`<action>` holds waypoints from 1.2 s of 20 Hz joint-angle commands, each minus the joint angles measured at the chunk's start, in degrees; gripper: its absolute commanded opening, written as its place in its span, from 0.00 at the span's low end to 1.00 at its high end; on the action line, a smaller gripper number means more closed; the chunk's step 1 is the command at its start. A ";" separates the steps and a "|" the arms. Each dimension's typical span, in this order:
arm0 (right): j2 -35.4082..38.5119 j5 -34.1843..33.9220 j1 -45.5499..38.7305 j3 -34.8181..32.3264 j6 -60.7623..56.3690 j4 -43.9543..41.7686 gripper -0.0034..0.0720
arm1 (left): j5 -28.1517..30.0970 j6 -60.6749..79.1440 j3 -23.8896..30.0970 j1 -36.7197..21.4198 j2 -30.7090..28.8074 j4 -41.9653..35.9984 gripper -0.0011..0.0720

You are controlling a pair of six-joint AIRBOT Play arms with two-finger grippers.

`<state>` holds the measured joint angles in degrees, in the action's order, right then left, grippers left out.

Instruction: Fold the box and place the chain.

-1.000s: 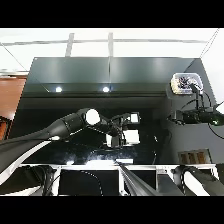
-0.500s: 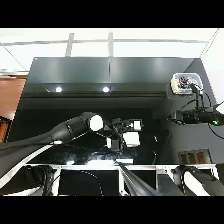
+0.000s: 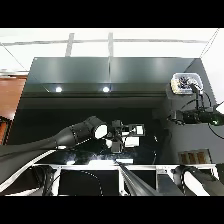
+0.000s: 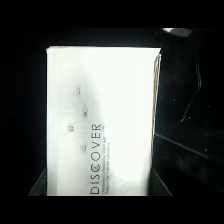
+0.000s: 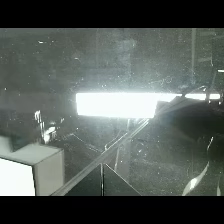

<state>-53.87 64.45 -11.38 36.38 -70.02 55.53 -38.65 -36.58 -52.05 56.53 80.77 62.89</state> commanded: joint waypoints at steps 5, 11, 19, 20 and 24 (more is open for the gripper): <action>0.04 -0.02 -0.04 0.02 -0.04 -0.09 0.05 | -2.89 -20.13 -0.11 -20.72 -7.58 13.14 0.31; 0.04 0.74 0.11 0.02 0.24 -2.16 0.05 | -5.53 -29.57 -10.25 -59.49 1.22 11.89 0.47; 0.04 2.84 0.11 0.02 2.99 -10.27 0.05 | -12.68 -29.53 -46.14 -75.10 27.65 12.04 0.47; 0.04 2.78 0.13 0.04 5.62 -11.67 0.05 | -12.07 -28.68 -48.83 -75.03 30.08 12.09 0.47; 0.04 -0.76 0.13 0.02 6.82 -12.94 0.05 | -12.20 -28.57 -56.92 -74.36 37.03 17.22 0.99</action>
